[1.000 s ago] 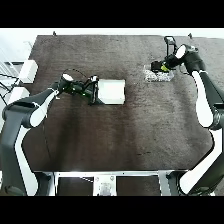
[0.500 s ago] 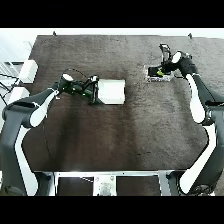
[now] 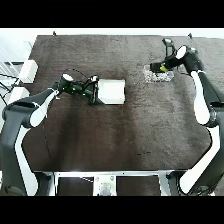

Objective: Fold the box and place the chain.

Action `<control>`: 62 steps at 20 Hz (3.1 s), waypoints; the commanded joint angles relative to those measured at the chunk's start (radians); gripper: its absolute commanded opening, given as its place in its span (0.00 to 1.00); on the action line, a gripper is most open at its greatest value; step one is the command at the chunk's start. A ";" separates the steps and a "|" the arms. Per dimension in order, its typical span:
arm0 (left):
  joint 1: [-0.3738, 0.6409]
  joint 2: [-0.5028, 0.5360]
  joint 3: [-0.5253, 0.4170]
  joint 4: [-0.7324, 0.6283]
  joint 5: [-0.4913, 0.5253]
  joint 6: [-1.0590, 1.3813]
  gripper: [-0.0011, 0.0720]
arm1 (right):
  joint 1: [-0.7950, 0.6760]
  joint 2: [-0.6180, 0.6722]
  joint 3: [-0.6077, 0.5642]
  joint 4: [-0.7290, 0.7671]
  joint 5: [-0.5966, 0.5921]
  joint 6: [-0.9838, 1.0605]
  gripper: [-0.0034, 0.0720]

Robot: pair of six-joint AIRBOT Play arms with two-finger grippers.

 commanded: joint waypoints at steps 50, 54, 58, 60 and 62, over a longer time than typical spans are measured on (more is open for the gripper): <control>0.000 0.000 0.000 0.000 0.000 0.000 0.51 | 0.476 0.668 -0.131 0.004 -0.245 -0.166 0.07; 0.000 0.000 0.000 0.000 0.000 0.000 0.51 | 0.476 0.668 -0.133 0.005 -0.204 -0.166 0.07; 0.000 0.000 0.000 0.000 0.000 0.000 0.51 | 0.476 0.668 -0.187 0.066 -0.193 -0.166 0.07; 0.000 0.000 0.000 0.000 0.000 0.000 0.51 | 0.483 0.667 -0.238 0.082 -0.193 -0.166 0.07; 0.000 0.000 0.000 0.000 0.000 0.000 0.51 | 0.483 0.667 -0.285 0.082 -0.193 -0.162 0.07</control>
